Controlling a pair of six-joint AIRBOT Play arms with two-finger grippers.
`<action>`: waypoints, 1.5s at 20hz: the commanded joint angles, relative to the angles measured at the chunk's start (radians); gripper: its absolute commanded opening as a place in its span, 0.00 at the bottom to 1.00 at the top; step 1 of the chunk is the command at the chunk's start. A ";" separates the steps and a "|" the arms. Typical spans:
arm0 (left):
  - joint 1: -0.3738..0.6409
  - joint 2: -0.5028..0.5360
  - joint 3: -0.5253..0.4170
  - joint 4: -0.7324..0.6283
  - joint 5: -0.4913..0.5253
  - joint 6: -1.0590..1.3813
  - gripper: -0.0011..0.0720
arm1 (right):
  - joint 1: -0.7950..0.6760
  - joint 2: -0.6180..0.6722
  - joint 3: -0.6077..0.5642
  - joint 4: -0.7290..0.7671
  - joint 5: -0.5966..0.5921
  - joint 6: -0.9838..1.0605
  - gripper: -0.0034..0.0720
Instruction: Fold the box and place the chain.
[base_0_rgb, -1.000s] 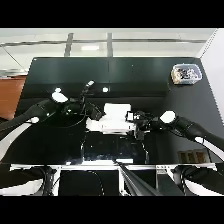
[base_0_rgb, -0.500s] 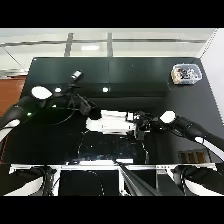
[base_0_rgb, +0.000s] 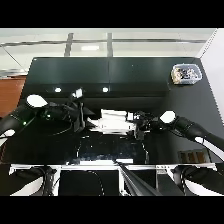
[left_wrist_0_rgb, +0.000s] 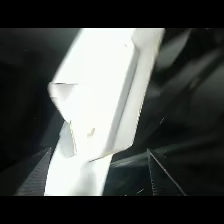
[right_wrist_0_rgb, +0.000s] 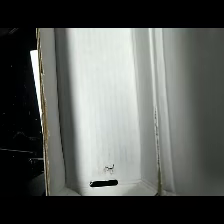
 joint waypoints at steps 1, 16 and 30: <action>-0.088 -0.007 0.011 0.210 0.159 0.143 0.99 | 0.001 0.000 -0.001 0.001 -0.001 0.000 0.37; -0.200 -0.082 0.069 0.243 0.142 0.116 0.32 | 0.001 0.000 -0.001 0.001 -0.001 0.000 0.37; -0.203 -0.188 0.068 -0.027 0.152 0.115 0.32 | 0.001 0.000 -0.001 0.001 -0.001 0.000 0.37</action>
